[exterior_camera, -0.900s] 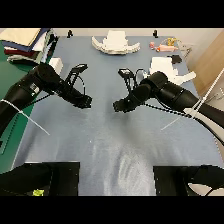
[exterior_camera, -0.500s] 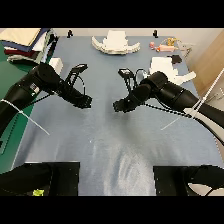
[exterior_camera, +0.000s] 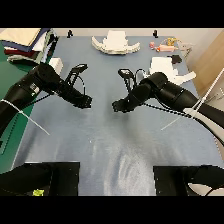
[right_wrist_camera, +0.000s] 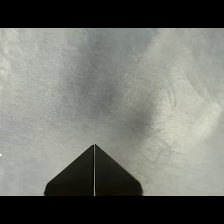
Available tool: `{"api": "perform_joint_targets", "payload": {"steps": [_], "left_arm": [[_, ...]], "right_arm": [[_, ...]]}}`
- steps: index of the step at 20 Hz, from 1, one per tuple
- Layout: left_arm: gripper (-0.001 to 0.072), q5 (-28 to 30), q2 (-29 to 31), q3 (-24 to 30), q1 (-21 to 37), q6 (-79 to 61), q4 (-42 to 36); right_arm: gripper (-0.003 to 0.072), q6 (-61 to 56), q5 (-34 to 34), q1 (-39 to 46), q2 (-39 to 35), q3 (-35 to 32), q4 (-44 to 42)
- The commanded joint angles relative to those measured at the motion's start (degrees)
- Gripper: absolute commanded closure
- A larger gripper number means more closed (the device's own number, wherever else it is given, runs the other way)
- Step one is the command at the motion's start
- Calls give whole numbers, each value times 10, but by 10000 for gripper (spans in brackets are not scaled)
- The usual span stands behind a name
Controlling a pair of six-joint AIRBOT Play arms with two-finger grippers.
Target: Fold the box.
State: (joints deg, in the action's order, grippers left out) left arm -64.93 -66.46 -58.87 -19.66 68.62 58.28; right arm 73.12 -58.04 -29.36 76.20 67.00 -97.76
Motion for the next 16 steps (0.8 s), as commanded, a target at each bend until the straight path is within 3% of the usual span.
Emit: {"api": "perform_joint_targets", "payload": {"steps": [1, 2, 3, 4, 5, 6, 11, 16], "left_arm": [[696, 0, 0, 0, 0, 0, 0], [696, 0, 0, 0, 0, 0, 0], [697, 0, 0, 0, 0, 0, 0], [696, 0, 0, 0, 0, 0, 0], [696, 0, 0, 0, 0, 0, 0], [696, 0, 0, 0, 0, 0, 0], [696, 0, 0, 0, 0, 0, 0], [696, 0, 0, 0, 0, 0, 0]], "right_arm": [[609, -57, -38, 20, 1, 17, 17], [507, -73, -78, 46, 1, 40, 37], [503, -72, -122, 87, 1, 73, 54], [431, -71, -156, 134, 2, 108, 66], [274, -69, -183, 193, 6, 146, 71], [247, -54, -199, 253, 14, 182, 71], [246, 59, -159, 516, 124, 323, 35], [247, 124, -90, 627, 282, 437, -11]]}}
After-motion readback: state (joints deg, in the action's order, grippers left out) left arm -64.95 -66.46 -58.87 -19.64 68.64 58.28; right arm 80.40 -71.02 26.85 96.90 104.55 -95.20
